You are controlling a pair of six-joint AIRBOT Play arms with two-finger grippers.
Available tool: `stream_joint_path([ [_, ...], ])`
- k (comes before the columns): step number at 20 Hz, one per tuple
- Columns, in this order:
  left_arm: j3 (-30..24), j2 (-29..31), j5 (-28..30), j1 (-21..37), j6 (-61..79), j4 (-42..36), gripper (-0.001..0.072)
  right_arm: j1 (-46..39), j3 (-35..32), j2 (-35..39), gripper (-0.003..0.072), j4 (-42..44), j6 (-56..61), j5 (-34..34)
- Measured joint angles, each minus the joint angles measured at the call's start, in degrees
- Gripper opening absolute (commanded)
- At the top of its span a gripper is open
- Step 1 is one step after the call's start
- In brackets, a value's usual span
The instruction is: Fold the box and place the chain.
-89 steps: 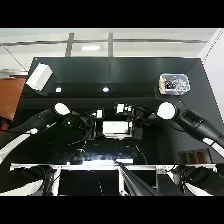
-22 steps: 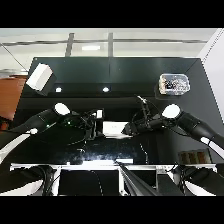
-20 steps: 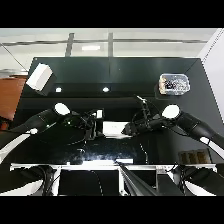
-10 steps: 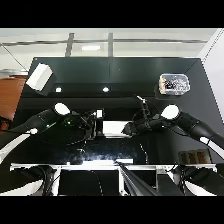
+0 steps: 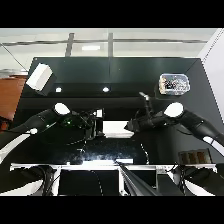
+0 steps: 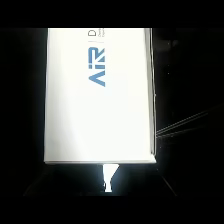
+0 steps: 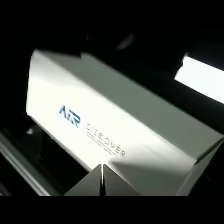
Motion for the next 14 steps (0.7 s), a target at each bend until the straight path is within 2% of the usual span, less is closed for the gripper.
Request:
stream_joint_path([
  [1, 0.00, 0.13, -0.15, 0.00, -0.24, 0.07, 0.0679, -1.27, 0.68, 1.40, 0.0031, 0.70, -0.39, 1.95],
  [2, -0.02, 0.37, -0.37, 0.00, -0.57, 0.66, 0.0720, -2.84, 1.09, 2.71, 0.0031, 0.61, -0.55, 3.89],
  [6, 0.00, 3.08, -0.68, 0.02, -2.16, 0.66, 0.0720, -11.10, 2.10, 7.65, 0.0031, 0.68, -0.96, 7.50],
  [9, 0.02, 7.39, -0.90, 0.02, -7.37, 3.80, 0.0720, -16.26, 2.34, 9.40, 0.0031, 0.42, -1.07, 9.16],
  [14, 0.66, 13.90, -1.36, -1.40, -16.83, 8.20, 0.0720, -19.12, 2.43, 10.23, 0.0031, 0.20, -1.16, 10.03],
])
